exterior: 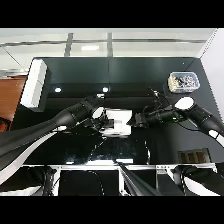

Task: Fold the box and place the chain.

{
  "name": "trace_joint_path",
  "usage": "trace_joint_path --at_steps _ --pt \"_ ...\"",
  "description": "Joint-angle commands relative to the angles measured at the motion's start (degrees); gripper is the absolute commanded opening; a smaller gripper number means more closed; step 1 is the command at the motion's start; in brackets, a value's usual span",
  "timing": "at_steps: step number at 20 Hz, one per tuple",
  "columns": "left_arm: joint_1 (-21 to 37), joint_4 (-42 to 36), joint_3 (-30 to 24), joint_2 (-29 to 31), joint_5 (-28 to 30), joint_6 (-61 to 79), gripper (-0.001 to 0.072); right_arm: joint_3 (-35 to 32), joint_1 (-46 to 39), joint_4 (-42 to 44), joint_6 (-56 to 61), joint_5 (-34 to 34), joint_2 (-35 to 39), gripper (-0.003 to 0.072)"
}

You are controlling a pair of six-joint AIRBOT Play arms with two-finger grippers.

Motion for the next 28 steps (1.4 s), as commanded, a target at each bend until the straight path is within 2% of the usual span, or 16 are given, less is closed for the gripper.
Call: trace_joint_path --at_steps 1,2,3,12,15,18,22,24,27,28 --pt "0.02 0.0 0.02 0.04 0.04 0.09 0.0027 0.5 3.23 -4.81 4.57 -2.58 -0.04 0.0411" --pt "0.02 0.02 0.02 0.04 0.04 0.09 0.0027 0.52 4.13 -5.73 5.44 -3.61 -0.04 0.0344" --pt "0.02 0.0 0.02 0.04 0.04 0.09 0.0028 0.52 4.85 -6.25 5.99 -4.46 -0.04 0.0337" --pt "0.02 0.02 0.02 0.04 0.04 0.09 0.0028 0.61 9.94 -17.0 19.91 -10.29 -0.39 0.0335" --pt "0.02 0.02 0.02 0.02 0.07 0.09 0.0028 2.64 12.81 -24.74 28.24 -10.88 -1.31 0.0335" --pt "0.02 0.02 0.02 0.02 0.04 0.09 0.0027 8.22 17.2 -33.44 38.34 -9.25 -4.59 0.0335" --pt "0.02 0.02 0.02 0.02 0.04 0.09 0.0027 15.61 23.87 -45.11 56.11 -1.66 -10.36 0.0335" --pt "0.02 0.02 0.02 0.02 0.02 0.09 0.0027 16.24 26.69 -49.4 64.22 -1.31 -11.23 0.0334" --pt "0.02 0.02 0.02 0.02 0.02 0.09 0.0027 16.24 27.82 -52.72 68.83 0.94 -11.65 0.0333" --pt "0.02 0.02 0.02 0.02 0.04 0.09 0.0027 16.24 27.85 -52.74 68.98 1.33 -11.65 0.0238"
